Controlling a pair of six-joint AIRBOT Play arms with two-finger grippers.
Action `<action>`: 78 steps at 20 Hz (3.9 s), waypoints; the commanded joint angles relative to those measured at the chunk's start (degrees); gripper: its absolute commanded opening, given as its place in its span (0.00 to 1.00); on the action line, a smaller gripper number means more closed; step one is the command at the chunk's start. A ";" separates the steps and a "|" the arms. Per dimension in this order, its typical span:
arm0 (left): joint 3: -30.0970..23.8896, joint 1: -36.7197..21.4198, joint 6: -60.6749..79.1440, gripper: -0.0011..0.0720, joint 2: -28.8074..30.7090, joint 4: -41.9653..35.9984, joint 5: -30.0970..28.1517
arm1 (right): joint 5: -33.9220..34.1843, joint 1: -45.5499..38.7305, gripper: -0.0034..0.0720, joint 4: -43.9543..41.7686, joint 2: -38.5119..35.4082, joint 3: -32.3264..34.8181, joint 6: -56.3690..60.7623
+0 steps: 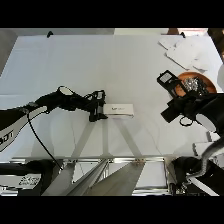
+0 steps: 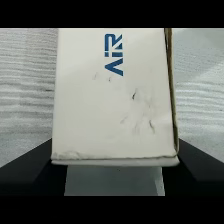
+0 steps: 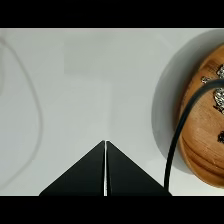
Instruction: Fold the box and place the chain.
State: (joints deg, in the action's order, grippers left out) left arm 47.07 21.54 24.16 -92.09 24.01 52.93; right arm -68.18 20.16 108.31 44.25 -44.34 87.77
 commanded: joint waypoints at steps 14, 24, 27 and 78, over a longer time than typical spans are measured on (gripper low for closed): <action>0.02 0.00 -0.26 0.02 11.21 0.11 -2.82 | 3.56 -26.56 0.06 2.25 -0.20 -0.04 0.92; 0.04 -0.09 -41.88 0.02 40.44 27.41 -22.18 | 3.50 -27.54 0.06 -2.78 -0.20 -0.04 0.94; 0.04 -0.09 -65.77 0.02 44.50 45.75 -20.55 | 3.52 -27.54 0.06 -4.66 -0.20 -0.04 0.92; 0.02 -30.95 -90.99 0.96 30.53 55.41 -21.64 | 3.52 -27.54 0.06 -5.55 -0.20 -0.04 0.90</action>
State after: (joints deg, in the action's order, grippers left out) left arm 47.07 -9.39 -67.22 -67.57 79.50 30.50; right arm -64.64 -7.35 102.78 44.10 -44.34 88.66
